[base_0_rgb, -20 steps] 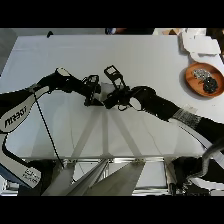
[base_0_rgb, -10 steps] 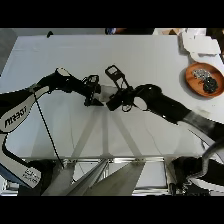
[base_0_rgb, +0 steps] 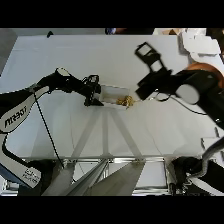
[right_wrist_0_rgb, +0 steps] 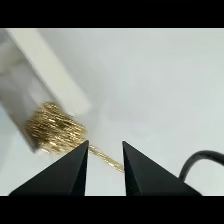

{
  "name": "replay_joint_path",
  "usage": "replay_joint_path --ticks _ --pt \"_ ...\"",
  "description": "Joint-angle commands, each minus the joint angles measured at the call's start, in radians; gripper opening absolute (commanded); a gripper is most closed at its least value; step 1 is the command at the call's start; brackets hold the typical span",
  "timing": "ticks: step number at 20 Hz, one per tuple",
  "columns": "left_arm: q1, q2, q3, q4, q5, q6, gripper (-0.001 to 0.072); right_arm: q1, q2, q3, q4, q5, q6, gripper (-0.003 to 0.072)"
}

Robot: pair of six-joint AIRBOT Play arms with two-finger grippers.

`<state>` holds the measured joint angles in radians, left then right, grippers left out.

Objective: Fold the box and place the chain.

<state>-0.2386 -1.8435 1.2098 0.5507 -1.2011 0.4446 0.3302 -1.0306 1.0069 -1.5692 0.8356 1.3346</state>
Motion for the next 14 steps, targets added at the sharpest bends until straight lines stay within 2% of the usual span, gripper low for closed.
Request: replay_joint_path --ticks 1,4,8,9,10,11,14 --pt "0.000 0.000 0.000 0.000 0.000 0.000 0.0347 -0.164 0.022 -0.034 0.156 0.011 -0.241 0.0339" --pt "0.000 0.000 0.000 0.000 0.000 0.000 0.0347 -0.210 -0.001 -0.094 0.321 -0.010 -0.568 0.0340" --pt "0.000 0.000 0.000 0.000 0.000 0.000 0.0347 -0.210 -0.151 -0.103 0.376 0.036 -0.829 0.0343" --pt "0.000 0.000 0.000 0.000 0.000 0.000 0.0347 -0.210 -0.196 -0.103 0.388 0.035 -0.896 0.0397" --pt "0.000 0.000 0.000 0.000 0.000 0.000 0.0347 -0.210 -0.247 -0.103 0.405 0.032 -0.970 0.0543" --pt "0.000 0.000 0.000 0.000 0.000 0.000 0.0347 -0.210 -0.293 -0.103 0.425 0.036 -1.038 0.0589" --pt "0.000 0.000 0.000 0.000 0.000 0.000 0.0347 -0.210 -0.401 -0.103 0.500 0.036 -1.182 0.0589"
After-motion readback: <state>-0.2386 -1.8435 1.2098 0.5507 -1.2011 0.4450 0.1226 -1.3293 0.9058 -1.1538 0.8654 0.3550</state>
